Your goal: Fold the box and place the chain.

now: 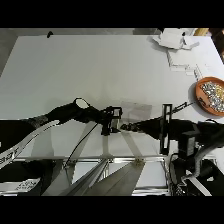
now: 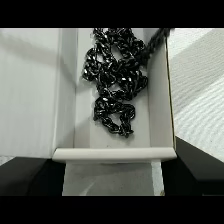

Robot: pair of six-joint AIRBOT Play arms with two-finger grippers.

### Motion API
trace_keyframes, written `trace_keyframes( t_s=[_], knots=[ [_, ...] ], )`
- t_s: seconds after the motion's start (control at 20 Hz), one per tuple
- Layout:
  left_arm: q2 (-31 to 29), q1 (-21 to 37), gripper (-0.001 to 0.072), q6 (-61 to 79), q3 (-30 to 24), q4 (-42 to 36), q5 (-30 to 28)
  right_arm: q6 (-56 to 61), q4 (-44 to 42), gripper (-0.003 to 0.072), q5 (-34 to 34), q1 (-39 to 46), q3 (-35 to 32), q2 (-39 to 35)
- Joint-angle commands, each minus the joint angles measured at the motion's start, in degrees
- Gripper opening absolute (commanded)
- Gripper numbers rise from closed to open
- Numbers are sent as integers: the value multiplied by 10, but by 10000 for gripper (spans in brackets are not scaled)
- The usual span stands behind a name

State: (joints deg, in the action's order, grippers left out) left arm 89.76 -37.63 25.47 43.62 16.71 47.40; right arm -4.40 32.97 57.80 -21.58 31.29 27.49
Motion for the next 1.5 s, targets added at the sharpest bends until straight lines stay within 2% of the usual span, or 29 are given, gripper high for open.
trace_keyframes(
  t_s=[0.0,0.15,0.2,0.25,0.3,0.4,0.55,0.65,0.85,1.0,1.1,1.2,1.45],
  knots=[
    [0,0,273,0,0,0,0,6,25,10,-68,-67,0,68],
    [0,0,273,0,0,0,0,62,106,16,-92,-69,0,137],
    [0,0,273,0,0,0,0,62,122,93,-87,-69,0,155],
    [0,0,273,0,0,0,0,62,128,211,-86,-69,0,169],
    [0,0,273,0,0,0,0,62,137,271,-87,-69,0,178],
    [0,0,273,0,0,0,0,62,176,270,-88,-68,3,170],
    [0,0,273,0,0,0,0,88,315,269,-54,-62,24,130],
    [0,0,273,0,0,0,0,91,372,269,-24,-17,27,102],
    [0,0,273,0,0,0,0,91,377,270,59,130,26,106],
    [0,0,273,0,0,0,0,82,377,267,71,214,26,147],
    [0,0,273,0,0,0,0,48,378,258,56,230,25,188],
    [0,0,273,0,0,0,0,-17,377,177,54,229,25,233],
    [0,0,273,0,0,0,0,-75,377,176,15,229,25,318]
  ],
)
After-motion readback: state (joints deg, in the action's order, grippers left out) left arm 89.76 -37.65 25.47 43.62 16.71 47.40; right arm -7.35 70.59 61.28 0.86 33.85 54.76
